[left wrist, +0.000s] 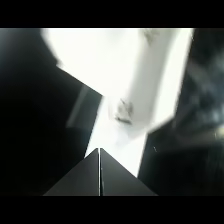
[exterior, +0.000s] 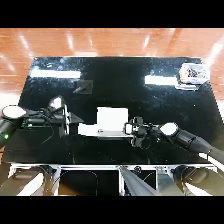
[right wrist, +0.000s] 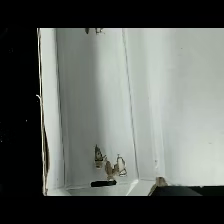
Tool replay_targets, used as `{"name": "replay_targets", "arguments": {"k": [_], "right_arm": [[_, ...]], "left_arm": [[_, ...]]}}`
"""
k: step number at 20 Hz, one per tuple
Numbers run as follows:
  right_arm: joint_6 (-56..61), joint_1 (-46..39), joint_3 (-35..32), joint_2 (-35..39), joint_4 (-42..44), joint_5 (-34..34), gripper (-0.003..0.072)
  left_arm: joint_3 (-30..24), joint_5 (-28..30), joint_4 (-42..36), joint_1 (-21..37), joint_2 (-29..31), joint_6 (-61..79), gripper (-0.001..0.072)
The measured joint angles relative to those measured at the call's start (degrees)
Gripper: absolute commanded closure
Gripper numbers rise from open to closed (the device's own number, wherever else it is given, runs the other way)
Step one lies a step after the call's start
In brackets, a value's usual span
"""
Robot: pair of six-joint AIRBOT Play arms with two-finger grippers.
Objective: Fold the box and place the chain.
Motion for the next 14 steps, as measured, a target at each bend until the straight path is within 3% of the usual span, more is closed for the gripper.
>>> {"name": "replay_targets", "arguments": {"k": [1, 2, 6, 9, 14], "right_arm": [[0.0, 0.0, 0.0, 0.0, 0.0, 0.0, 0.0064], [0.0, 0.0, 0.0, 0.0, 0.0, 0.0, 0.0064], [0.0, 0.0, 0.0, 0.0, 0.0, 0.0, 0.0064], [0.0, 0.0, 0.0, 0.0, 0.0, 0.0, 0.0064], [0.0, 0.0, 0.0, 0.0, 0.0, 0.0, 0.0064]], "left_arm": [[-0.1, 1.1, 1.5, -1.2, -0.3, 0.2, 0.0247], [-0.1, 2.4, 2.4, -2.1, -0.4, 0.1, 0.0139], [-0.2, 6.1, 4.4, -3.8, -0.8, -0.5, 0.0151], [-0.9, 7.2, 8.1, -5.1, -0.8, -2.8, 0.0089], [-3.1, 9.5, 9.3, -8.5, -0.9, -4.4, 0.009]]}}
